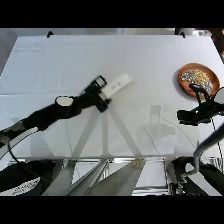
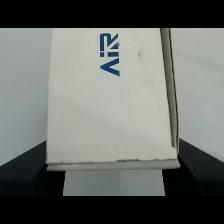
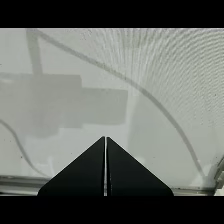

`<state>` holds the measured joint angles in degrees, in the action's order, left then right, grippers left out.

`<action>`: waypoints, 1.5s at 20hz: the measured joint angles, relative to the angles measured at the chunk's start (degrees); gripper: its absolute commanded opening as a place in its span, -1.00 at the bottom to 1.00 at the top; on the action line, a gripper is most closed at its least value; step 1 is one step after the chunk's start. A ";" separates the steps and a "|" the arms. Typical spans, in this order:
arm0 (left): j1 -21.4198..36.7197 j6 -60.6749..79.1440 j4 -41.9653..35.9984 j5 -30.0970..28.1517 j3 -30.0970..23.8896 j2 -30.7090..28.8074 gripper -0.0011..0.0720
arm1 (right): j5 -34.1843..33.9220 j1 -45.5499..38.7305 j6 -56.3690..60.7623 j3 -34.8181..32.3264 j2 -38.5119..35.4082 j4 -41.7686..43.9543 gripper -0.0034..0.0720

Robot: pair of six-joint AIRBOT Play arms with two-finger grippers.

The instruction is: Fold the box and place the chain.

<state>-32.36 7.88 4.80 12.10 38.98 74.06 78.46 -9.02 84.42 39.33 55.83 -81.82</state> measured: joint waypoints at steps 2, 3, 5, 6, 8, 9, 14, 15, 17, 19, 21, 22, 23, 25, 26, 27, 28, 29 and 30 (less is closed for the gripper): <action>4.74 -2.75 -0.04 -5.73 -0.13 -3.13 -0.95 | 0.00 0.00 0.00 0.00 0.00 0.09 -0.86; 7.17 -3.65 -0.09 -8.15 -0.33 -4.33 -0.95 | -0.04 0.00 0.00 0.00 0.00 0.09 -0.86; 12.44 -4.92 -1.11 -12.79 -1.11 -6.05 -0.95 | -0.11 0.00 0.00 0.00 0.00 0.13 -0.86; 14.80 -5.20 -2.25 -14.80 -1.75 -6.51 -0.95 | -0.13 0.00 0.00 0.00 0.00 0.13 -0.86; 19.34 -5.51 -5.51 -18.84 -3.72 -7.13 -0.95 | -0.11 0.00 0.00 0.00 0.00 0.13 -0.86; 21.44 -4.72 -7.69 -20.81 -5.05 -7.32 -0.95 | -0.11 0.00 0.00 0.00 0.00 0.11 -0.86; 28.24 8.02 -22.10 -33.03 -11.26 -7.48 -0.96 | -0.09 0.00 0.00 0.00 0.00 0.13 -0.86; 29.27 11.56 -25.88 -35.87 -11.98 -7.32 -0.96 | -0.09 0.00 0.00 0.00 0.00 0.13 -0.86; 30.73 20.79 -32.87 -39.58 -12.81 -7.17 -0.96 | -0.04 0.00 0.00 0.00 0.00 0.13 -0.86; 31.56 33.31 -40.30 -41.66 -13.22 -7.10 -0.96 | -0.04 0.00 0.00 0.00 0.00 0.11 -0.86; 31.98 45.40 -47.87 -42.56 -13.40 -7.10 -0.95 | -0.04 0.00 0.00 0.00 0.00 0.11 -0.86; 32.13 50.12 -51.58 -42.66 -13.42 -7.13 -0.93 | -0.04 0.00 0.00 0.00 0.00 0.11 -0.86; 32.24 53.44 -54.60 -42.56 -13.44 -7.15 -0.77 | -0.04 0.00 0.00 0.00 0.00 0.13 -0.86; 32.37 58.12 -59.65 -42.21 -13.46 -7.17 -0.33 | -0.04 0.00 0.00 0.00 0.00 0.11 -0.86; 32.39 59.63 -61.53 -42.10 -13.51 -7.17 -0.33 | -0.02 0.00 0.00 0.00 0.00 0.11 -0.86; 32.41 60.87 -62.86 -41.99 -13.53 -7.21 -0.19 | -0.02 0.00 0.00 0.00 0.00 0.13 -0.86; 32.41 61.75 -63.58 -41.90 -13.57 -7.28 0.32 | -0.04 0.00 0.00 0.00 0.00 0.11 -0.86; 32.44 62.45 -64.11 -41.79 -13.64 -7.50 0.47 | -0.04 0.00 0.00 0.00 0.00 0.11 -0.86; 32.44 63.04 -65.48 -42.21 -13.70 -8.00 0.47 | -0.04 0.00 0.00 0.00 0.00 0.11 -0.86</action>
<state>0.08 70.91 -60.69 -30.11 25.28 66.06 78.41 -9.02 84.42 39.33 55.83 -81.71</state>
